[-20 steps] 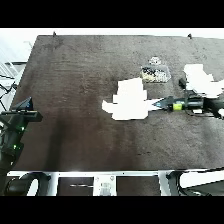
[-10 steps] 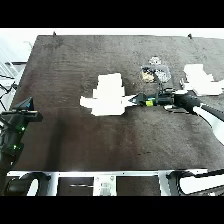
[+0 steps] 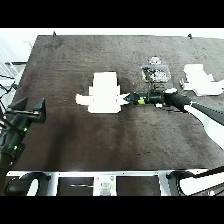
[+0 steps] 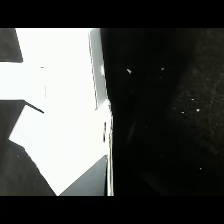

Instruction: Fold the box and place the chain.

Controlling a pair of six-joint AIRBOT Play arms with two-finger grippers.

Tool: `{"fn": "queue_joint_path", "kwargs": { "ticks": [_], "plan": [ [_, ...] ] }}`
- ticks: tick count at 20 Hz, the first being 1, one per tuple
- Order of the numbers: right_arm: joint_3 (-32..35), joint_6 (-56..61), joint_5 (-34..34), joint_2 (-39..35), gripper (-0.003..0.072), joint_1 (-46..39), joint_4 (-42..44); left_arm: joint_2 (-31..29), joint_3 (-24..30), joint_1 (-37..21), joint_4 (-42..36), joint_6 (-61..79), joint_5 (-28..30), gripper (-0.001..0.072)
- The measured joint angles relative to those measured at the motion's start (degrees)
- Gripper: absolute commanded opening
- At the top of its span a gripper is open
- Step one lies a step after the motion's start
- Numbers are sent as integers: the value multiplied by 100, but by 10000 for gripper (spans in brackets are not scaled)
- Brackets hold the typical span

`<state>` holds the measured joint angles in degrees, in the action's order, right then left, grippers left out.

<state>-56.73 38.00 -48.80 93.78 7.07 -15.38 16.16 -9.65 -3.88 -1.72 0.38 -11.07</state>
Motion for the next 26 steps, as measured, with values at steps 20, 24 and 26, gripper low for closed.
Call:
{"fn": "queue_joint_path", "kwargs": {
  "ticks": [20, 24, 26],
  "plan": [
    [374, -1093, 708, -116, 5, 223, 984, 7248, -5864, 9, 1923, -1884, -4583, 597],
    [374, -1220, 719, -116, 6, 243, 1027, 8384, -7425, 125, 2802, -2684, -5497, 603],
    [374, -1266, 723, -116, 6, 247, 1034, 8800, -8048, 223, 3226, -2942, -5816, 605]
  ]
}}
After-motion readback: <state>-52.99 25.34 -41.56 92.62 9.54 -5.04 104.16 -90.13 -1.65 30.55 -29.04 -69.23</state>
